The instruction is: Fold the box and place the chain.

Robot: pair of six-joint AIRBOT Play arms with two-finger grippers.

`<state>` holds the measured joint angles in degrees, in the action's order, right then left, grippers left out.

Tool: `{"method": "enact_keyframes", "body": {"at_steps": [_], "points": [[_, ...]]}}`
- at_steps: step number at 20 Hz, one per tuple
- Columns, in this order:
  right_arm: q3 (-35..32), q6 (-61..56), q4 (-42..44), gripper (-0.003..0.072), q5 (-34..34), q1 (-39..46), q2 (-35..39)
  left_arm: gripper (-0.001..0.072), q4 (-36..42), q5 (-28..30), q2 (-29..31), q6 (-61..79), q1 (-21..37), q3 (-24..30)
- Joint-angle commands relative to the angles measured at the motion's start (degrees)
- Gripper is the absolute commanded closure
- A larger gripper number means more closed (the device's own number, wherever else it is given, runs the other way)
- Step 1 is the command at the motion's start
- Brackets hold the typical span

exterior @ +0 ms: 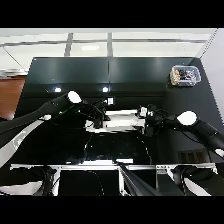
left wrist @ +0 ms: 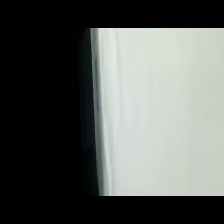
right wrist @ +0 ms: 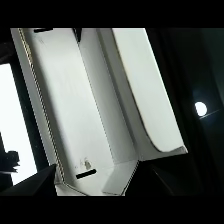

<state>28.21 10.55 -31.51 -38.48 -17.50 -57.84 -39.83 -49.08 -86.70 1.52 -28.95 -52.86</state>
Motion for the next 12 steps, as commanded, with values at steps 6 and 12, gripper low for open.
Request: {"method": "enact_keyframes", "body": {"at_steps": [6, 12], "points": [[0.76, 10.73, 10.05, 0.0032, -6.23, 1.79, -9.01, 0.0679, 0.0, -0.02, -0.02, -0.04, -0.04, 0.0], [2.62, 6.32, 2.86, 0.0033, -6.4, 1.68, -13.4, 0.0679, 0.0, 0.0, -0.02, -0.04, -0.04, 0.0]]}}
